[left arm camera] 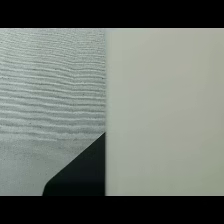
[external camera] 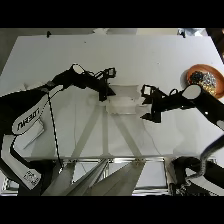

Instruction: Fold the box and place the chain.

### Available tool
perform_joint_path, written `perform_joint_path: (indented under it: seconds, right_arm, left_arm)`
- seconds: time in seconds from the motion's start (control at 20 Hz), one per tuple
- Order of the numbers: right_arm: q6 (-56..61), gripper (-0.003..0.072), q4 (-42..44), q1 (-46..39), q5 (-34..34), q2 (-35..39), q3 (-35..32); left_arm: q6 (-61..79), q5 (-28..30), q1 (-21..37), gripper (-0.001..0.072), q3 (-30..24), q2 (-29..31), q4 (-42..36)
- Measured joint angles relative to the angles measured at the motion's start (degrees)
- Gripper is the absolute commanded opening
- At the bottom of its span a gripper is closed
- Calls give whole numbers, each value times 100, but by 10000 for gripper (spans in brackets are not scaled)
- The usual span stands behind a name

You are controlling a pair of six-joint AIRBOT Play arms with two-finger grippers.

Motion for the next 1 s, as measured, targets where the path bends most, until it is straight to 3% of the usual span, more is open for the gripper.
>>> perform_joint_path:
  seconds: [0.4,0.7,1.0]
  right_arm:
    - [-850,683,402,-2,-1377,-706,-85]
    - [-1541,683,1200,52,-1517,-925,-87]
    - [-1639,683,1003,68,-1360,-968,-87]
  left_arm:
    - [0,0,0,8,0,0,0]
    - [2,11,2,8,0,0,0]
    - [2,9,2,8,0,0,0]
